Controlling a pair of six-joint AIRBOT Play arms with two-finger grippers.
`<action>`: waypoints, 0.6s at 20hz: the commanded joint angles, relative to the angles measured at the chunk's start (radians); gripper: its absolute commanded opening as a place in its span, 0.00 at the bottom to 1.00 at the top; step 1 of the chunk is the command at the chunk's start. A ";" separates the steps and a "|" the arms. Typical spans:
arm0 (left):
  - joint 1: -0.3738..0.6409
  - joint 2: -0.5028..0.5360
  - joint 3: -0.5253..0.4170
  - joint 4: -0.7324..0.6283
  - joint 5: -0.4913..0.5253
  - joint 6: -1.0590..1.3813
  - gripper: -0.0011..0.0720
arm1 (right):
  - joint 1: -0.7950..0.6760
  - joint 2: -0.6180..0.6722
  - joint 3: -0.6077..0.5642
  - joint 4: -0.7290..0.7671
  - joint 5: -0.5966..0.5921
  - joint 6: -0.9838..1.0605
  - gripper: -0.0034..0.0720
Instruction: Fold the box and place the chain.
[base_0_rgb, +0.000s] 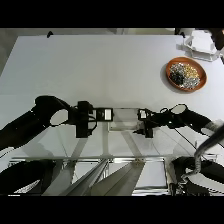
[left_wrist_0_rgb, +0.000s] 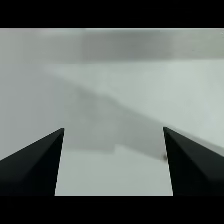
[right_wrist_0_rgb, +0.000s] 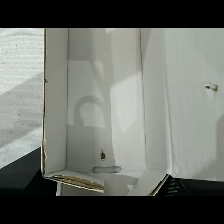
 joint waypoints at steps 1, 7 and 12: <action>0.077 0.000 -0.148 -0.336 0.193 0.606 0.99 | -0.001 0.001 0.000 0.000 0.000 0.000 0.58; 0.148 -0.128 -0.188 -0.552 0.273 0.671 0.99 | -0.001 0.001 0.000 0.000 0.000 0.000 0.58; 0.207 -0.227 -0.188 -0.799 0.286 0.809 0.99 | -0.001 0.001 0.000 0.000 0.000 0.000 0.58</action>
